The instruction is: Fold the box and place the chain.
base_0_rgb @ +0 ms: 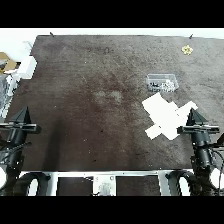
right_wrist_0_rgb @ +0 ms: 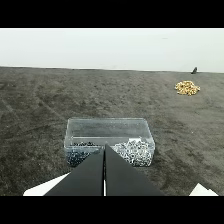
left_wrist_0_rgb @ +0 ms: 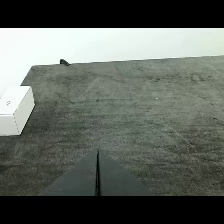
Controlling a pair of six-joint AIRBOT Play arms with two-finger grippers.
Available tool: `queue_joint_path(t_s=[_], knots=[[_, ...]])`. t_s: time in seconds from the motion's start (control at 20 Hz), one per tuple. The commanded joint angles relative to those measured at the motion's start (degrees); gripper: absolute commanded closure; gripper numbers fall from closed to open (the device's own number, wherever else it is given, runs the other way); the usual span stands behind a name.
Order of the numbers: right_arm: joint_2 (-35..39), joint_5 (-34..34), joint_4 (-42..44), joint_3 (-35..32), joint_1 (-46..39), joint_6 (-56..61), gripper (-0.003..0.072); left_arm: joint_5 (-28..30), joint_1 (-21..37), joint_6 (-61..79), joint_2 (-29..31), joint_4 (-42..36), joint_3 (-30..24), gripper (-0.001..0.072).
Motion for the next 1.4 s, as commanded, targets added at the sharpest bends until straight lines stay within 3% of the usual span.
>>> queue_joint_path(t_s=[0.0, 1.05, 1.1, 1.15, 1.25, 1.35], knots=[[0.0, 0.0, 0.0, 0.0, 0.0, 0.0, 0.0686, 0.0, 0.0, 0.0, 0.0, 0.0, 0.0, 0.0699], [0.0, 0.0, 0.0, 0.0, 0.0, 0.0, 0.0685, 0.0, 0.0, 0.0, 0.0, 0.0, 0.0, 0.0699], [0.0, 0.0, 0.0, 0.1, 0.0, 0.0, 0.0477, 0.0, 0.0, 0.0, 0.0, 0.0, 0.0, 0.0698], [0.0, -0.1, 0.0, 0.3, 0.0, 0.0, 0.0123, 0.0, 0.0, 0.0, 0.0, 0.0, 0.0, 0.0699], [0.0, -1.7, -0.2, 1.9, 0.0, 0.0, 0.0242, 0.0, 0.0, 0.0, 0.0, 0.0, 0.0, 0.0699], [-0.2, -3.2, -0.4, 4.5, 0.0, 0.0, 0.0239, 0.0, 0.0, 0.0, 0.0, 0.0, 0.0, 0.0699]])
